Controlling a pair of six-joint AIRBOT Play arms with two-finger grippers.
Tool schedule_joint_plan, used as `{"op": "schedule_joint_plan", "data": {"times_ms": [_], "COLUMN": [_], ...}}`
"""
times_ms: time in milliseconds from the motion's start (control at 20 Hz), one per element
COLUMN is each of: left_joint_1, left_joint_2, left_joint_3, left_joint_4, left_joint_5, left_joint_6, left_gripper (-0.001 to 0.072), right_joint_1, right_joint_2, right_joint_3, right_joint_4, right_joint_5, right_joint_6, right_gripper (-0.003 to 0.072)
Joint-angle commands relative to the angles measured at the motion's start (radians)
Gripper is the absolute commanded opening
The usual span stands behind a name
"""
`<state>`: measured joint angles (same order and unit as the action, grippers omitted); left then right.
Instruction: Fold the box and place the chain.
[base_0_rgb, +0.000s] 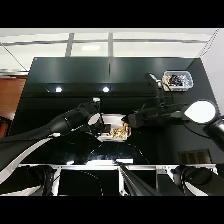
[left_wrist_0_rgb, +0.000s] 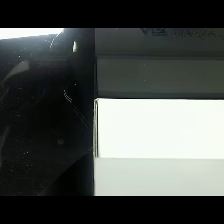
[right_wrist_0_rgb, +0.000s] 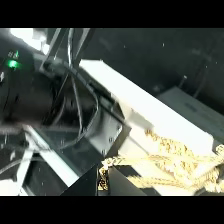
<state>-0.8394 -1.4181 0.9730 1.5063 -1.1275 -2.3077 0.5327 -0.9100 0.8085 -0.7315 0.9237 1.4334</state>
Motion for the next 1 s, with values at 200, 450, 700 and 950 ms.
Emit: {"op": "schedule_joint_plan", "data": {"times_ms": [200, 450, 700, 950], "left_joint_1": [0.0, 0.0, 0.0, 0.0], "left_joint_2": [-0.001, -0.001, -0.001, -0.001], "left_joint_3": [0.0, 0.0, 0.0, 0.0], "left_joint_4": [0.0, 0.0, 0.0, 0.0], "left_joint_5": [0.0, 0.0, -0.003, -0.003], "left_joint_6": [0.0, 0.0, 0.0, 0.0], "left_gripper": [0.0029, 0.003, 0.0029, 0.0029], "right_joint_1": [0.037, -0.134, -0.411, -0.333], "right_joint_2": [-0.084, -0.068, -0.013, -0.039], "right_joint_3": [-0.016, 0.015, -0.06, -0.286], "right_joint_4": [0.024, -0.033, -0.33, -0.288], "right_joint_5": [-0.09, 0.102, 0.167, -0.097], "right_joint_6": [0.003, -0.07, -0.417, -0.84], "right_gripper": [0.0022, 0.0564, 0.0565, 0.072]}}
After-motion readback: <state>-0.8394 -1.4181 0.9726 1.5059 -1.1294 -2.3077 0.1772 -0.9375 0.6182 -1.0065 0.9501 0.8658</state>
